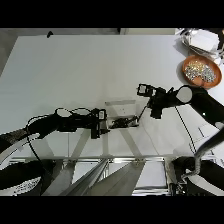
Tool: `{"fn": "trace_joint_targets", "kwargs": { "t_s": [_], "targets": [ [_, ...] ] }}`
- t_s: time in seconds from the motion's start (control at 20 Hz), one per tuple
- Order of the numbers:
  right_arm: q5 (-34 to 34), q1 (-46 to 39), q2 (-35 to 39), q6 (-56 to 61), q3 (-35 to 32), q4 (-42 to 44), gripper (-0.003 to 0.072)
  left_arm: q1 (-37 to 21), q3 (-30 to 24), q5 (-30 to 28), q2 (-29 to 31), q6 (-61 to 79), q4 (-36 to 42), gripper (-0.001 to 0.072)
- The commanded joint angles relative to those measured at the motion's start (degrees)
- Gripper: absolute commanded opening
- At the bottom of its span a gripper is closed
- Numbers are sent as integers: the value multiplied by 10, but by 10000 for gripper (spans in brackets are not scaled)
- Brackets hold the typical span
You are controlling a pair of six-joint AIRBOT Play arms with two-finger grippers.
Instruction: Fold the box and place the chain.
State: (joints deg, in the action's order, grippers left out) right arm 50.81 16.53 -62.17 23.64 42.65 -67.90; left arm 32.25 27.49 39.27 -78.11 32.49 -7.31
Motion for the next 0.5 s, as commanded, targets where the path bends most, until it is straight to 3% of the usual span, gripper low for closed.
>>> {"fn": "trace_joint_targets", "kwargs": {
  "t_s": [0.0, 0.45],
  "targets": [
    [27, 0, 73, 7, 1, 87, 11, 0, 0, 0, 0, 0, 0, 138],
    [43, 0, 240, 1, 1, 155, 11, 0, 0, 0, 0, 0, 0, 138]
  ]
}}
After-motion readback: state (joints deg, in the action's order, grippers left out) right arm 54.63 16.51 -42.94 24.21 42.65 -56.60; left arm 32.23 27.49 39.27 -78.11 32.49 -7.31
